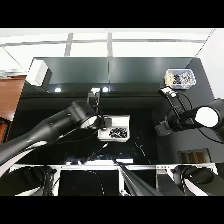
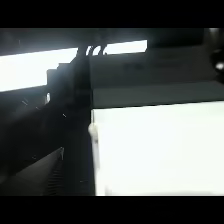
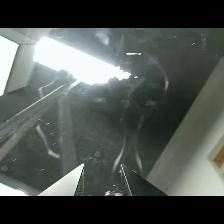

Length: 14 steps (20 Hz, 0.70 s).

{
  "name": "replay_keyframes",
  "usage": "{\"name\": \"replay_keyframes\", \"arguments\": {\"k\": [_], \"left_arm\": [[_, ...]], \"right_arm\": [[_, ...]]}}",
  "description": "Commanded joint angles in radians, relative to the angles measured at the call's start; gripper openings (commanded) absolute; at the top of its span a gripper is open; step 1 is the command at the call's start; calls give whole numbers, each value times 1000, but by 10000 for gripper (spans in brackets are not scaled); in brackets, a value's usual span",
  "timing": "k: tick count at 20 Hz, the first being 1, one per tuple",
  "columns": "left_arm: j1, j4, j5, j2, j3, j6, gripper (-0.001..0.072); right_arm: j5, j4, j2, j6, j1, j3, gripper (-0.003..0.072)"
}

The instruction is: Fold the box and place the chain.

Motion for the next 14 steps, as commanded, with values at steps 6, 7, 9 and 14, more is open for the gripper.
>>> {"name": "replay_keyframes", "arguments": {"k": [6,7,9,14], "left_arm": [[261,130,-65,501,-356,82,516],[375,16,-65,533,-406,138,516],[636,-404,-72,519,-486,551,516],[949,-1003,-29,376,-562,1396,535]], "right_arm": [[-113,-18,1,-8,-1,0,276],[-125,-18,1,-8,-1,0,275],[-156,-17,1,-8,-1,0,275],[-114,-16,1,-7,0,0,275]]}}
